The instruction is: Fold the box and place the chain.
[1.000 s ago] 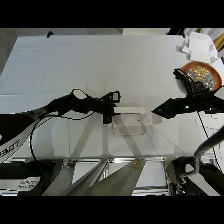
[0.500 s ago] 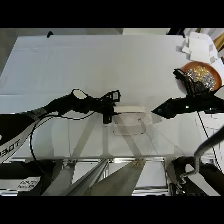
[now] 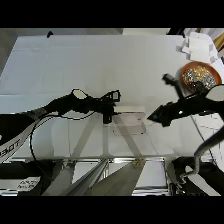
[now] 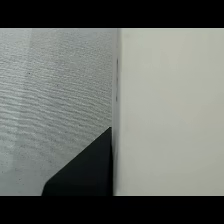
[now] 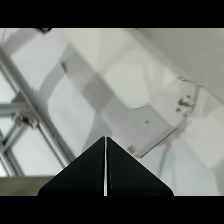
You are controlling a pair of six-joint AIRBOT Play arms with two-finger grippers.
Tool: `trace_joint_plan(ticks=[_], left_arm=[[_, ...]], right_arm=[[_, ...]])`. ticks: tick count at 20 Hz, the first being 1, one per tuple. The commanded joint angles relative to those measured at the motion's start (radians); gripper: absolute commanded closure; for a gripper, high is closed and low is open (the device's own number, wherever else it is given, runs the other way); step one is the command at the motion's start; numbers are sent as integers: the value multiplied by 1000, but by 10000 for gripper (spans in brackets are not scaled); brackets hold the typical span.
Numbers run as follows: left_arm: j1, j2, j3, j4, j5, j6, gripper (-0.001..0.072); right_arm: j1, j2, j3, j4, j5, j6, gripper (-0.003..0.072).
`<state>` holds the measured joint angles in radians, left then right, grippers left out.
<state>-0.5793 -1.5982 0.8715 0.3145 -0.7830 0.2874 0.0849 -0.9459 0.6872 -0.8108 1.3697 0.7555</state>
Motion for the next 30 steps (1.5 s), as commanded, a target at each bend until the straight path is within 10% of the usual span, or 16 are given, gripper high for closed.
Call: trace_joint_plan(ticks=[1, 10, 11, 13, 14, 22, 30], left_arm=[[0, 1, 1, 0, 0, 0, 699], [-1, 1, 1, 0, 0, 0, 699], [-1, 1, 1, 0, 1, 0, 699], [-1, 1, 1, 0, 1, 0, 699], [-1, 1, 1, 0, 0, 0, 699], [-1, 1, 1, 0, 1, 0, 699], [-1, 1, 1, 0, 1, 0, 699]], right_arm=[[206, 0, 0, -219, 3, 10, 677], [296, 158, -116, -398, -127, -29, 675], [306, 204, -166, -412, -200, -68, 599], [343, 290, -279, -444, -369, -107, 156], [370, 316, -329, -461, -441, -110, 100], [540, 221, -423, -477, -783, -162, 99], [542, 161, -418, -528, -877, -162, 101]])
